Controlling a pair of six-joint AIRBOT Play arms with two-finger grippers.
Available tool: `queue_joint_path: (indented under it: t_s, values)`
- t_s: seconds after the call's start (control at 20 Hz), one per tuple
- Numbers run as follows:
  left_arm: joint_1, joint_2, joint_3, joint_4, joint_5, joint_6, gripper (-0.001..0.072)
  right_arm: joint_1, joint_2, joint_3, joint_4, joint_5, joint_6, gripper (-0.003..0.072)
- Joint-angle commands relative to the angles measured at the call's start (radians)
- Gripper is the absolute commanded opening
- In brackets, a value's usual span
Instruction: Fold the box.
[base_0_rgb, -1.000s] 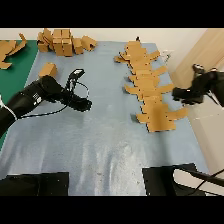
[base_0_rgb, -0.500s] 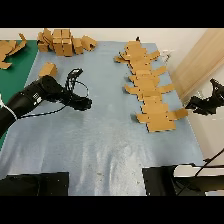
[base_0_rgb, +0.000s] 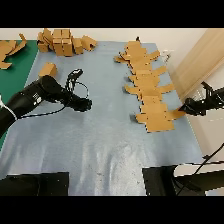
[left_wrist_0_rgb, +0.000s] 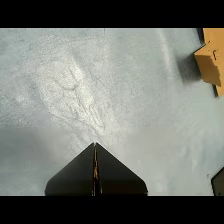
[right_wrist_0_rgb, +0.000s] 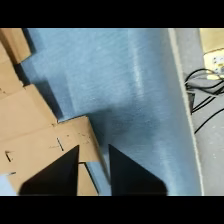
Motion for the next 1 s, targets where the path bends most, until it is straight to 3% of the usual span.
queue_joint_path:
  t_s: [0.0,0.05,0.2,0.3,0.75,0.85,0.95]
  values:
    - [0.000,0.000,0.000,-0.014,-0.035,0.000,0.0012,0.019,-0.006,-0.013,0.015,-0.068,-0.010,0.0138]
    - [0.000,0.000,0.000,-0.016,-0.053,0.000,0.0012,0.036,-0.006,-0.013,0.015,-0.098,-0.010,0.0005]
    - [0.000,0.000,-0.004,-0.017,-0.080,-0.006,0.0011,0.106,-0.004,-0.016,0.041,-0.171,-0.009,0.0007]
    - [0.000,0.000,-0.030,-0.032,-0.050,-0.049,0.0012,0.181,0.025,-0.079,0.115,-0.163,-0.011,0.0007]
    - [0.001,0.002,-0.205,-0.092,-0.047,-0.036,0.0011,0.501,0.388,-0.547,0.185,0.153,0.017,0.0009]
    - [0.002,0.002,-0.213,-0.091,-0.070,-0.036,0.0011,0.525,0.410,-0.571,0.177,0.170,0.017,0.0211]
    - [0.002,0.002,-0.213,-0.091,-0.093,-0.036,0.0012,0.525,0.407,-0.570,0.177,0.175,0.021,0.0237]
